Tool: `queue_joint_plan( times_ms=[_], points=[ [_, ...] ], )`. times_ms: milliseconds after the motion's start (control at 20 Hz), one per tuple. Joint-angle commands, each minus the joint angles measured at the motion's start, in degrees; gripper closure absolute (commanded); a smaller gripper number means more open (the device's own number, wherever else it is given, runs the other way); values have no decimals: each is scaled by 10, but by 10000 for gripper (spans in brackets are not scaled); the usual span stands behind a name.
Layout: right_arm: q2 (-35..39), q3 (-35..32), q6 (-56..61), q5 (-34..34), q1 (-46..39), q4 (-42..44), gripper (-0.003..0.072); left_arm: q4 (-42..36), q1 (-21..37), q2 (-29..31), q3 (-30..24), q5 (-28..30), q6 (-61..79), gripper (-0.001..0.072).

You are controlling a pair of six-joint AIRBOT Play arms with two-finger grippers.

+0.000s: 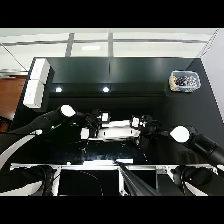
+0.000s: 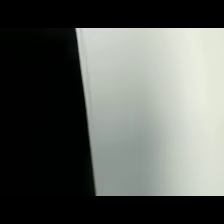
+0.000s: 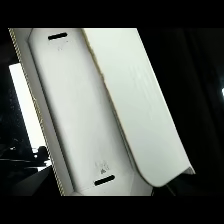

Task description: Fold the box and place the chain.

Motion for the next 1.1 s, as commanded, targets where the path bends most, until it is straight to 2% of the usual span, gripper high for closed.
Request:
queue_joint_plan(
  times_ms=[0,250,650,800,900,1050],
  points=[
    [3,1,3,-4,0,-12,5,0,0,0,0,0,0,683],
    [15,1,48,-1,0,-61,5,0,0,0,0,0,0,683],
    [14,5,31,5,0,-60,5,0,0,0,0,0,0,683],
    [5,10,16,22,0,-7,5,0,0,0,0,0,0,683],
    [-15,13,-34,53,0,19,5,0,0,0,0,-1,0,683],
    [-37,14,-68,42,-1,37,5,0,0,0,0,-4,0,683]
  ],
)
